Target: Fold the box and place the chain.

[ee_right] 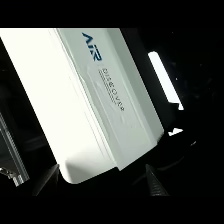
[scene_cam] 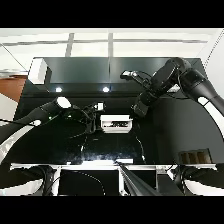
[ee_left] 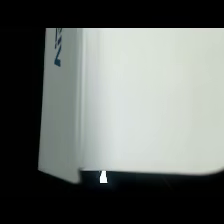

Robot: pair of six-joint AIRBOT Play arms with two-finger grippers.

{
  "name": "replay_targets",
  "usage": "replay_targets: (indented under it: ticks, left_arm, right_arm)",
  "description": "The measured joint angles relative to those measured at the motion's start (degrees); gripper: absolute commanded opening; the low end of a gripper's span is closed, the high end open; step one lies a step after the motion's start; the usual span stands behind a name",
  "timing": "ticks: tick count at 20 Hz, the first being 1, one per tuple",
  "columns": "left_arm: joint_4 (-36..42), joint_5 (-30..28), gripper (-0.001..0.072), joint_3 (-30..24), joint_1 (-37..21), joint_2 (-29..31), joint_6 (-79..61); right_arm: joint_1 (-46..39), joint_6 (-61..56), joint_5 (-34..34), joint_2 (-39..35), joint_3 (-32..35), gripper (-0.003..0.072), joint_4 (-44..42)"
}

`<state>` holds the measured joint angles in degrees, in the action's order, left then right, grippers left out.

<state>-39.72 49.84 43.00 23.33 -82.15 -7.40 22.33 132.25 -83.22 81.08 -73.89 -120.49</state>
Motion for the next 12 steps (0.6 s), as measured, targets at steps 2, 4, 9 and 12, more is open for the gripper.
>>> replay_targets:
  ticks: [2, 4, 9, 12]
  left_arm:
    - [0.0, -0.09, 0.0441, 0.0, 0.0, 0.0, 0.0]
    - [0.0, -0.15, 0.0441, 0.0, 0.0, 0.0, 0.0]
    - [0.0, -0.2, 0.0441, 0.0, 0.0, 0.0, 0.02]
    - [0.0, -0.22, 0.0441, 0.0, 0.0, 0.0, 0.02]
  right_arm:
    - [-0.13, 1.31, 0.48, 0.9, -0.04, 0.0612, -1.05]
    - [-0.22, 2.03, 0.85, 1.75, -0.07, 0.0612, -1.44]
    - [0.07, 2.8, 0.66, 3.3, -0.11, 0.0613, -1.66]
    - [0.5, 2.97, 0.92, 3.85, -0.11, 0.0709, -0.22]
